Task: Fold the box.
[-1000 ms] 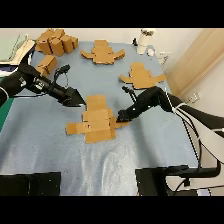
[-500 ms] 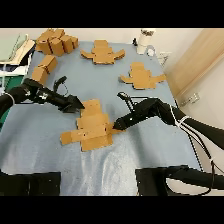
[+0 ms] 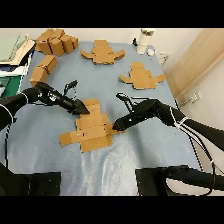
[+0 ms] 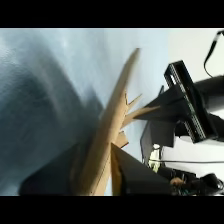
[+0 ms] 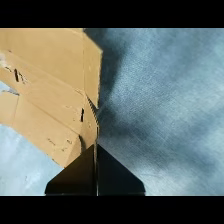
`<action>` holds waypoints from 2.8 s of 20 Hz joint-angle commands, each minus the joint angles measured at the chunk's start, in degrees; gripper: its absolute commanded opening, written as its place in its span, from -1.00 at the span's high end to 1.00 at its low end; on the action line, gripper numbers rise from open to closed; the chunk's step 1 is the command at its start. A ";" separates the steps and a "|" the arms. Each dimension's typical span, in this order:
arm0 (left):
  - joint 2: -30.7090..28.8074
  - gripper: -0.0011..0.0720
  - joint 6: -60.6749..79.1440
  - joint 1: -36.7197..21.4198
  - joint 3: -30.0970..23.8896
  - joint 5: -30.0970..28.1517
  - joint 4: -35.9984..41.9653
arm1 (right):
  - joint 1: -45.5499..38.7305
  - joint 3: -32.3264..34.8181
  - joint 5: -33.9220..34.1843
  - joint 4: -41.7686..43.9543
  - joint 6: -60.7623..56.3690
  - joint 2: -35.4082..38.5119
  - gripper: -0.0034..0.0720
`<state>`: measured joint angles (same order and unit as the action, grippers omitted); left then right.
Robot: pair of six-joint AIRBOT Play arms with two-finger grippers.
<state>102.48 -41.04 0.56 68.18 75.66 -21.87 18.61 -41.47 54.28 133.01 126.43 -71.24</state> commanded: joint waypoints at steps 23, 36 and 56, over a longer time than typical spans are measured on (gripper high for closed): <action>-15.72 0.95 51.98 14.16 -11.21 -17.70 13.35 | -14.53 -13.62 1.01 -14.05 -21.05 0.13 0.90; -17.22 0.95 59.19 18.60 -18.78 -25.88 13.14 | -14.49 -13.57 -5.31 -11.04 -21.00 0.13 0.90; -16.41 0.94 50.93 14.71 -17.53 -18.47 6.23 | -11.08 -13.57 -7.26 -11.41 -20.48 0.13 0.90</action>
<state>85.89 9.98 15.49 50.65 56.80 -15.05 7.49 -55.00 47.05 121.71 105.93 -71.13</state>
